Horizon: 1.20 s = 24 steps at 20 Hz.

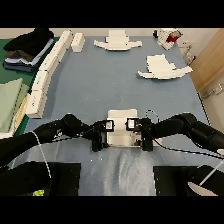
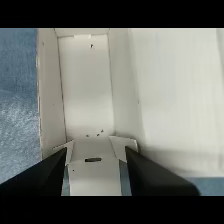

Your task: Fold the box.

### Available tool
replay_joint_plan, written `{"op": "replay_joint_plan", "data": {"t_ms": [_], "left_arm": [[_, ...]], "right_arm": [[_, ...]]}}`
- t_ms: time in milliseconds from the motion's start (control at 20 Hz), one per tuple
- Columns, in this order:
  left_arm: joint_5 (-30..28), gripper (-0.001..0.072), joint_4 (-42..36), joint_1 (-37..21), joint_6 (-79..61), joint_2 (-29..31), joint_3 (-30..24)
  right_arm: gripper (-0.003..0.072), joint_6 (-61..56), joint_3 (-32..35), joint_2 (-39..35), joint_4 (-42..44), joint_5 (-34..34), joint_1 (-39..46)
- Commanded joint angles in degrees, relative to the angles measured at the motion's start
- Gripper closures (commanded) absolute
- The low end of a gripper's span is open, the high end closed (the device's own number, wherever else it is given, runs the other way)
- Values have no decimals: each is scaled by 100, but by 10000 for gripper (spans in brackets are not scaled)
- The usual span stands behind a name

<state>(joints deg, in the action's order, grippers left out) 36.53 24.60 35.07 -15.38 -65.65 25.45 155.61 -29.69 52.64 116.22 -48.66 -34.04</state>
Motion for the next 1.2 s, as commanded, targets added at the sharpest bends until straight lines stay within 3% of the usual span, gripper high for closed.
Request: {"op": "replay_joint_plan", "data": {"t_ms": [0, 150, 400, 550, 750, 950, 1150], "left_arm": [[2, 93, 2, -4, -2, -2, 2], [2, 93, 2, -4, -2, -2, 2], [4, 93, 2, -4, -2, -2, 2], [2, 93, 0, -4, 0, -2, 2], [2, 93, 0, -4, -2, -2, 2], [2, 93, 2, -4, -2, -2, 2], [2, 93, 0, -4, 0, -2, 2]], "right_arm": [[281, -682, -24, -140, -326, -313, -2], [669, -2514, -118, -319, -1099, -752, 0], [684, -6319, -345, -901, -2568, -1862, 208], [684, -7530, -369, -1235, -2929, -2476, 1019], [685, -7499, -271, -999, -2280, -2524, 3067], [685, -6144, -94, -289, -236, -2734, 4996], [685, -5558, 192, 374, 485, -2664, 5486]]}}
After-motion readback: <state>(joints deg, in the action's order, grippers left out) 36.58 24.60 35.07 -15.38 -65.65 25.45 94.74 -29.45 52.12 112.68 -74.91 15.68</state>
